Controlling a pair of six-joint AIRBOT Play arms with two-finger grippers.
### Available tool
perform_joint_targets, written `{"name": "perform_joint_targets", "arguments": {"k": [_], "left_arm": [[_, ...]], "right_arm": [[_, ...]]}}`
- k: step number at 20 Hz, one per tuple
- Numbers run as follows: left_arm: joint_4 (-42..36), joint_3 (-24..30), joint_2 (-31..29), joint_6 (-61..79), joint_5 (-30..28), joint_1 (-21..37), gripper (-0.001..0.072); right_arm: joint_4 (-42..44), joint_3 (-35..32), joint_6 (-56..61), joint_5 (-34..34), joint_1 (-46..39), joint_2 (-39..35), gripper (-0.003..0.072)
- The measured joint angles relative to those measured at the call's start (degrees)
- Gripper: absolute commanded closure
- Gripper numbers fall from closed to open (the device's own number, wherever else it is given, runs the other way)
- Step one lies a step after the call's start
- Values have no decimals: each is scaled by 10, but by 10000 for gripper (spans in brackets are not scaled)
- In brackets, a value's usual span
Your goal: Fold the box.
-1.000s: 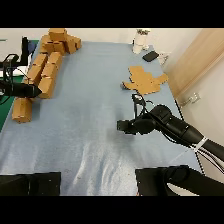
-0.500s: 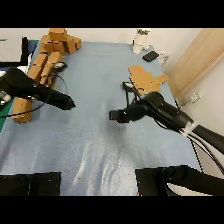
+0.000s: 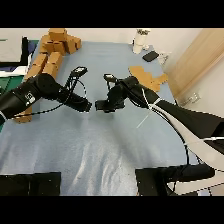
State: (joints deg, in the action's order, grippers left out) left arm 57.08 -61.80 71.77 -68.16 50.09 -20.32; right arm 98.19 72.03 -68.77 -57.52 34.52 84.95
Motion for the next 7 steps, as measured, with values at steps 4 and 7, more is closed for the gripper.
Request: {"name": "perform_joint_targets", "arguments": {"k": [4, 7], "left_arm": [[1, -2, 2, -3, -6, -3, 698], [1, -2, 2, -4, -7, -4, 698]], "right_arm": [[7, 9, -5, -3, 0, 11, 682], [9, 11, -7, -4, 0, 14, 682]]}}
